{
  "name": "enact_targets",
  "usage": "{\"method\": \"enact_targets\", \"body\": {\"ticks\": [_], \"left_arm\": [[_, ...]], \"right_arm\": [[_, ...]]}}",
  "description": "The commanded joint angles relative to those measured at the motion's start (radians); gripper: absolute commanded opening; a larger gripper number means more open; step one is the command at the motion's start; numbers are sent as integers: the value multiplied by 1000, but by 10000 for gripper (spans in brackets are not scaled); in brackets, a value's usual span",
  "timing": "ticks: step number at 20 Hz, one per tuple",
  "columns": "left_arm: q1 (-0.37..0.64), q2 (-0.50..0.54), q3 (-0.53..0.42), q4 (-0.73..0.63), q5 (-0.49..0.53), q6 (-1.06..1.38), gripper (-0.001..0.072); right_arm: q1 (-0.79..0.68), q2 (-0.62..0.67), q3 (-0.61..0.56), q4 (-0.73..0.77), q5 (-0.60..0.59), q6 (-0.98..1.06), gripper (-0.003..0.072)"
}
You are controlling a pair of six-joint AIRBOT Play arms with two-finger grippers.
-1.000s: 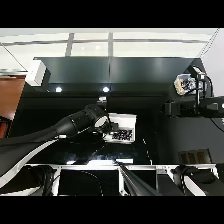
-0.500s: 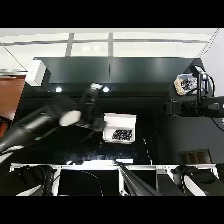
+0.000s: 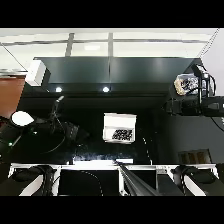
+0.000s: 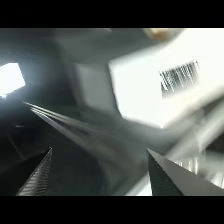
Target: Fold the box and place the chain.
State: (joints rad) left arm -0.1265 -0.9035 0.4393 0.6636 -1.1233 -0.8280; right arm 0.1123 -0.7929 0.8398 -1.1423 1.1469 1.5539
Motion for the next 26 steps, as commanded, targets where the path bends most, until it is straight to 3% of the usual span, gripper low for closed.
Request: {"method": "enact_targets", "body": {"ticks": [1, 4, 6, 10, 15, 20, 26], "left_arm": [[-4, -56, -59, -142, -39, 623, 718], [-113, -69, -55, -2, 210, 758, 718], [-190, -69, -40, 37, 321, 813, 717], [-335, -110, 3, -1, 344, 1090, 709], [-352, -289, 51, -123, 330, 1122, 710], [-356, -341, 92, -204, 317, 1165, 708], [-391, -364, 118, -198, 306, 1177, 708]], "right_arm": [[0, 0, 1, 0, -6, 13, 349], [0, 0, 1, 0, -6, 22, 349], [2, 0, 1, 0, -6, 25, 349], [3, 0, 1, 0, -6, 24, 349], [4, 0, 1, 0, -3, 24, 349], [4, 0, 1, 0, 1, 24, 349], [4, 0, 1, 0, 1, 24, 349]]}}
